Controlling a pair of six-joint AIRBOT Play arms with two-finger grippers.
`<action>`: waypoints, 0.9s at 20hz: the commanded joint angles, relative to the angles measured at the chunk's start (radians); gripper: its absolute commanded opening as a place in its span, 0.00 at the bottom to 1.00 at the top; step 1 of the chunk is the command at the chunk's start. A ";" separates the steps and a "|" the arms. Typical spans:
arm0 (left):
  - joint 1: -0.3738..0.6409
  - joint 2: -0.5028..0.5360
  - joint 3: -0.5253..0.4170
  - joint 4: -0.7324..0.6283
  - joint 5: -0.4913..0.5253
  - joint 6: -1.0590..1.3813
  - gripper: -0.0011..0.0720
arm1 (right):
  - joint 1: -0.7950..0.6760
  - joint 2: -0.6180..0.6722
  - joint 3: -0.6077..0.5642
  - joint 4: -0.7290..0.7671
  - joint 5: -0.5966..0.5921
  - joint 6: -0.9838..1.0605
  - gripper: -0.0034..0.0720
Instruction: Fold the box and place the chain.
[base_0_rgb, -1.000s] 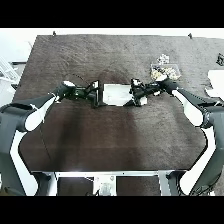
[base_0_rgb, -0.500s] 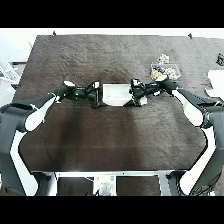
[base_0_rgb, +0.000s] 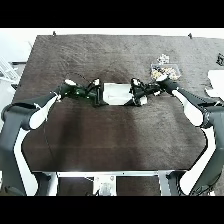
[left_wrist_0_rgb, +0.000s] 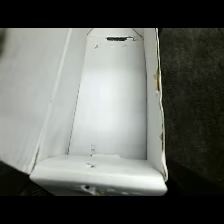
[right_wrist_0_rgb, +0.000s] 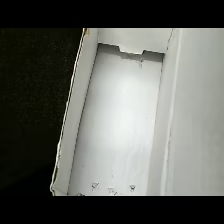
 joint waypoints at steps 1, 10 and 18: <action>0.001 -0.018 0.029 0.004 -0.019 -0.029 1.00 | 0.001 0.000 0.000 -0.001 0.006 0.000 0.81; 0.001 -0.019 0.029 0.012 -0.026 -0.028 0.98 | 0.001 0.000 0.000 -0.001 0.006 -0.001 0.81; 0.001 -0.019 0.028 0.048 -0.016 -0.030 0.75 | 0.001 0.000 0.000 0.000 0.006 0.000 0.81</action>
